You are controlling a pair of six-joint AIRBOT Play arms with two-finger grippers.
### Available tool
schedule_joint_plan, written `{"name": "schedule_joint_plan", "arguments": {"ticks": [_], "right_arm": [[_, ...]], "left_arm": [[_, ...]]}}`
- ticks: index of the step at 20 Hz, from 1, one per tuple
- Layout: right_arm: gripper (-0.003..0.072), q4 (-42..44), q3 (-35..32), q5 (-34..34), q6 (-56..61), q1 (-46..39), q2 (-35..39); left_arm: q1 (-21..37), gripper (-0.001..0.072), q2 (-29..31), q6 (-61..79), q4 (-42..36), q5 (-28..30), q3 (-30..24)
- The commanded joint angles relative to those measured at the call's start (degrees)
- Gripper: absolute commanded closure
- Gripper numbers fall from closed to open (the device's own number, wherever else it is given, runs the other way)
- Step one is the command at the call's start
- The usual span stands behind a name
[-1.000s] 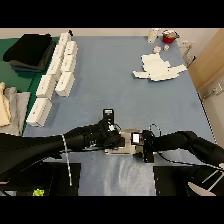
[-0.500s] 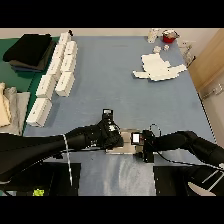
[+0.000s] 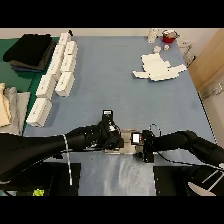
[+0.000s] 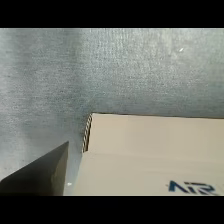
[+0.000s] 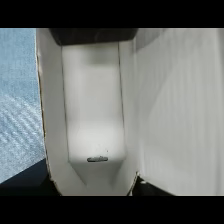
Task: Fold the box.
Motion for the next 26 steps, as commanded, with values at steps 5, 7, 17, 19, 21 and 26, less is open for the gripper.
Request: {"name": "schedule_joint_plan", "arguments": {"ticks": [5,7,17,19,21,26], "right_arm": [[0.0251,0.02,0.00,0.04,0.04,0.04,-0.04],[0.0252,0.04,0.00,0.02,0.04,0.04,-0.02],[0.0251,0.02,0.00,0.02,0.04,0.04,-0.02],[0.0252,0.02,0.00,0.02,0.04,0.04,-0.02],[0.0251,0.02,0.00,0.02,0.02,0.04,-0.02],[0.0252,0.00,0.00,0.02,0.02,0.04,-0.04]], "left_arm": [[0.07,0.0224,8.44,3.04,0.07,-3.54,0.72],[0.04,0.0224,12.96,4.33,0.04,-8.55,0.72],[3.08,0.0700,20.74,26.23,0.04,-12.09,0.70],[3.63,0.0700,20.83,35.23,0.37,-13.27,0.63],[3.93,0.0700,21.42,44.83,0.13,-13.38,-0.72],[17.75,0.0699,29.11,81.40,-15.08,-8.57,-12.17]]}}
